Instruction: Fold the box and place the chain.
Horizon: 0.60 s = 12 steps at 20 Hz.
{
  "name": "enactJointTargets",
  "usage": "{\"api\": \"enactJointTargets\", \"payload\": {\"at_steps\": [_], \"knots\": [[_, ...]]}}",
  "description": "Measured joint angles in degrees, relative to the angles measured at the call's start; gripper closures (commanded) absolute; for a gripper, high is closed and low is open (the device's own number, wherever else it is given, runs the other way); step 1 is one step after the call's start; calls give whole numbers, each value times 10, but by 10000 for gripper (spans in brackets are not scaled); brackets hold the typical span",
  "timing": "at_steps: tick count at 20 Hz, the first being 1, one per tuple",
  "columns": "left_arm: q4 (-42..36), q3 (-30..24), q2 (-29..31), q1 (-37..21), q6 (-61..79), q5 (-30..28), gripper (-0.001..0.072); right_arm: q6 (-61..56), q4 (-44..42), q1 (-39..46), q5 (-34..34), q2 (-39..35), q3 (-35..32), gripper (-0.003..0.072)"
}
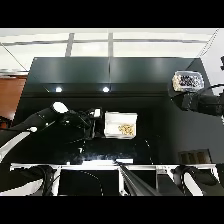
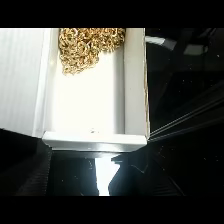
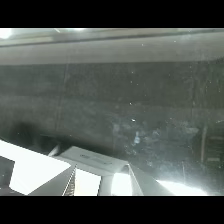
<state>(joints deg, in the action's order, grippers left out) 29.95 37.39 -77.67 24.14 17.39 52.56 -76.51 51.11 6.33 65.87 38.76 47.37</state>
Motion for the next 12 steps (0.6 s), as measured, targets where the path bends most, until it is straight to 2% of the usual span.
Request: {"api": "enactJointTargets", "payload": {"at_steps": [12], "knots": [[-8, 4, -3, 13, -23, -29, 2, 0, 0, 0, -5, 0, -21, 308]]}}
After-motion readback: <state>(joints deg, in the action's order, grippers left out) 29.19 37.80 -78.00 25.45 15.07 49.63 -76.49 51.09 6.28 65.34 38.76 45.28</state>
